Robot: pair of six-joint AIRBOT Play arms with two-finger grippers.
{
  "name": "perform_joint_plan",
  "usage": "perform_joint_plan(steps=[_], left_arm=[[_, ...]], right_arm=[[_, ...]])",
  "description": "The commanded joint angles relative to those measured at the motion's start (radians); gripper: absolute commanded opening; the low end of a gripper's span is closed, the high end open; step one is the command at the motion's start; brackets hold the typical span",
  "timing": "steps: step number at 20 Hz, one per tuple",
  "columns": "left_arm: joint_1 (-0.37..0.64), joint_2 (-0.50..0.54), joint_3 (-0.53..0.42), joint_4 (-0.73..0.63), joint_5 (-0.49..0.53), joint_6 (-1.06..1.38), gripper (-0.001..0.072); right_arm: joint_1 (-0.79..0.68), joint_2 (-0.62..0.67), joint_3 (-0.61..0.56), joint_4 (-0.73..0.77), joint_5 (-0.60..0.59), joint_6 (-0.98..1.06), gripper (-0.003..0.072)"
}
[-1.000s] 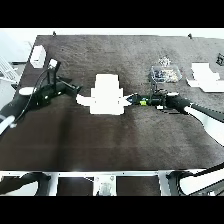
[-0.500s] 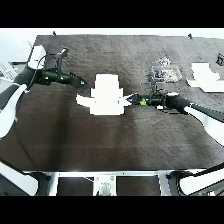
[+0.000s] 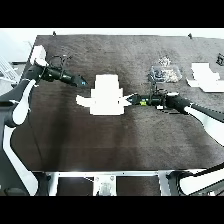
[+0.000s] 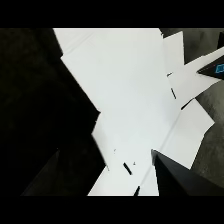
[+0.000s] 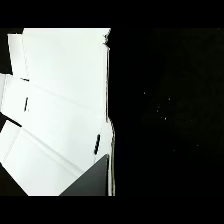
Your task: Fold the box and place the chain.
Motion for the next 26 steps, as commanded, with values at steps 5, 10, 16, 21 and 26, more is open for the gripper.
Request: perform_joint_plan(steps=[5, 10, 16, 21, 26], left_arm=[[-0.042, -0.05, 0.021, 0.031, 0.039, -0.015, 0.0651], [-0.073, -0.08, 0.023, 0.031, 0.08, -0.006, 0.056], [-0.074, -0.079, 0.023, -0.021, 0.024, 0.021, 0.0562], [-0.075, -0.08, 0.023, -0.078, 0.008, 0.008, 0.0562], [-0.101, -0.084, 0.023, -0.073, -0.024, 0.001, 0.0562]], right_arm=[[0.001, -0.001, 0.001, 0.0, 0.0, -0.002, 0.0012], [0.0, -0.001, 0.001, 0.0, 0.0, -0.002, 0.0013], [0.0, -0.001, 0.001, 0.0, 0.0, -0.002, 0.0013], [0.0, -0.001, 0.001, 0.0, 0.0, -0.002, 0.0013], [0.0, -0.001, 0.001, 0.0, 0.0, -0.002, 0.0013]])
